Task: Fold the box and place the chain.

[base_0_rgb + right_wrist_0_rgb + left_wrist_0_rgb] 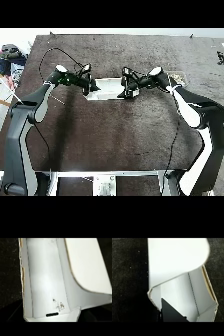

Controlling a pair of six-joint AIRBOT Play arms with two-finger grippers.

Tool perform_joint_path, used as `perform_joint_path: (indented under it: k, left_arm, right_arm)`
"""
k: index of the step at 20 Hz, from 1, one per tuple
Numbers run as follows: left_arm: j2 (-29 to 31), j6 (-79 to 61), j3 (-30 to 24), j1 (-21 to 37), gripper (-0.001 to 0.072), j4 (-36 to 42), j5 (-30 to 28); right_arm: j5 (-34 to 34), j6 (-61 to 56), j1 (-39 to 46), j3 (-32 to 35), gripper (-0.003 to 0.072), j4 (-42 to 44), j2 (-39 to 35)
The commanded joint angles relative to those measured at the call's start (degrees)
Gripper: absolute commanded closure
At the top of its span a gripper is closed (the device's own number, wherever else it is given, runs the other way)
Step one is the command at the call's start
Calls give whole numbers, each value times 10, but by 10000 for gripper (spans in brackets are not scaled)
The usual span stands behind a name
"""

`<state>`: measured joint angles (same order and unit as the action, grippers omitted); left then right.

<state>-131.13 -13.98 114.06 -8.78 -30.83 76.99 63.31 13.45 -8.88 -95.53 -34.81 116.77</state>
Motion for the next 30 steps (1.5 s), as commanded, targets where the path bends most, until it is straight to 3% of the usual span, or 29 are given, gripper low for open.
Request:
perform_joint_path:
  k: [1, 22, 23, 24, 30]
  left_arm:
    - [0, 0, 0, 1, 698, 0, 0]
    - [0, 0, 0, 1, 699, 0, 0]
    - [0, 0, 0, 1, 698, 0, 0]
    - [0, 0, 0, 1, 699, 0, 0]
    - [0, 0, 0, 1, 698, 0, 0]
  right_arm:
    - [22, -2, -2, -27, 10, -2, 26]
    - [50, -13, -2, -28, 31, -1, 38]
    - [50, -13, -2, -28, 36, -1, 39]
    - [49, -13, -3, -28, 91, -1, 39]
    - [44, -13, -5, -28, 88, -2, 39]
